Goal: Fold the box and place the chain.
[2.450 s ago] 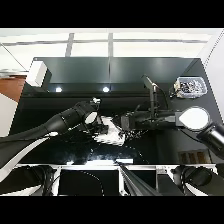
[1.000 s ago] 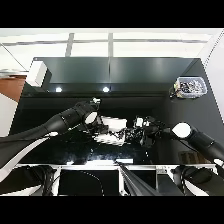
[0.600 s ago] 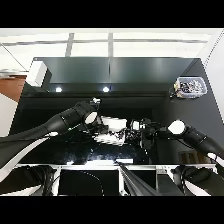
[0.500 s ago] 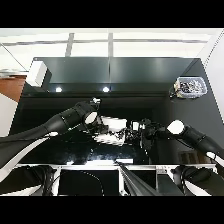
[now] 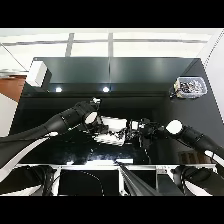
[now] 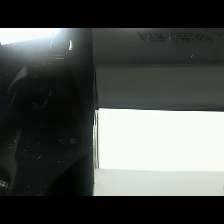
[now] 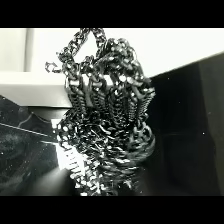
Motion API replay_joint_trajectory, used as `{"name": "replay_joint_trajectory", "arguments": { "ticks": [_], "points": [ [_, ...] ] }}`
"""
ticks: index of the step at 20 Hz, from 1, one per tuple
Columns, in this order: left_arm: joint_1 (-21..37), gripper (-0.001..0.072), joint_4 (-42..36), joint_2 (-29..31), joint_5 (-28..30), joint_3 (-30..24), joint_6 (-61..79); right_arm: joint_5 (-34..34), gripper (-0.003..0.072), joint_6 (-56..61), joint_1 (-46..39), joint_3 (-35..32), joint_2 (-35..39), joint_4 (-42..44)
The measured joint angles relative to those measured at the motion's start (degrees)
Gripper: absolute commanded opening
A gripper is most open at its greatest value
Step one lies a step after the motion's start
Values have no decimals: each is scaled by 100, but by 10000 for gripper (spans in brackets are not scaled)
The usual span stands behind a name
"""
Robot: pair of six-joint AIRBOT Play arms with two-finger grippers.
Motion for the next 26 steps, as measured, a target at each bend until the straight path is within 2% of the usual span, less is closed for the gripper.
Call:
{"name": "replay_joint_trajectory", "arguments": {
  "ticks": [1,5,9,13,19,23,26],
  "points": [
    [0,37,0,0,0,0,0,0,63,11,0,11,0,11],
    [0,38,0,0,0,0,0,153,60,175,-2,162,15,-94],
    [0,37,0,0,0,0,0,387,43,1130,-13,538,306,-260],
    [0,37,0,0,0,0,0,1071,43,2551,-13,1137,866,-822],
    [0,38,0,0,0,0,0,2437,43,4360,-13,2514,1679,-1137],
    [0,38,-15,0,0,0,0,3045,43,4996,-4,3123,1864,-761],
    [0,38,-15,0,0,0,0,3040,43,5123,15,3270,1871,-35]
  ]
}}
